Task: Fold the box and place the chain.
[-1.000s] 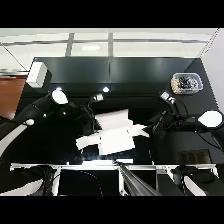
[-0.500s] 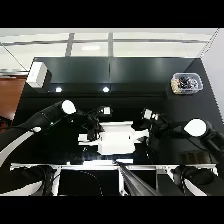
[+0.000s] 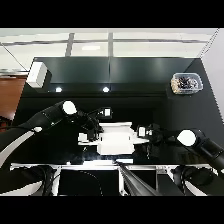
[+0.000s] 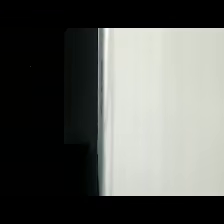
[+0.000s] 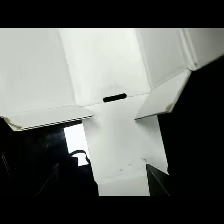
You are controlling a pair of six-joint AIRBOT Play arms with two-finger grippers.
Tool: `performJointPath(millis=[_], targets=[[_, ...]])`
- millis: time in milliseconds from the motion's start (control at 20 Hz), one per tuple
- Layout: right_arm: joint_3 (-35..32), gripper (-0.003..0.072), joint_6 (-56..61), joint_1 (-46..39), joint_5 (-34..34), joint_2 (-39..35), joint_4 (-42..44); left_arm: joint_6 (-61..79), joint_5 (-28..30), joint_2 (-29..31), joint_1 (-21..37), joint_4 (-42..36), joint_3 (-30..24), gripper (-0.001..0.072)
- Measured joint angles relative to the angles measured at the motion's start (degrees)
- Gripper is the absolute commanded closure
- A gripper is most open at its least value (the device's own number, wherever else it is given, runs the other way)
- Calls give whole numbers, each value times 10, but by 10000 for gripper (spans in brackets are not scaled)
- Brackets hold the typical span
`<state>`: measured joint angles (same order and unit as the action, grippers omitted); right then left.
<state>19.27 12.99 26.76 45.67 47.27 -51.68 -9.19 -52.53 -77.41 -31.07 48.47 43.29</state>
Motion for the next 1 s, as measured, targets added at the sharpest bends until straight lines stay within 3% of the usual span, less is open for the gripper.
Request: performJointPath(millis=[450,1000], targets=[[-6,59,-23,78,-58,25,14,0,0,0,0,3,0,684],[-6,58,-74,90,-53,37,100,0,0,0,0,3,0,684]])
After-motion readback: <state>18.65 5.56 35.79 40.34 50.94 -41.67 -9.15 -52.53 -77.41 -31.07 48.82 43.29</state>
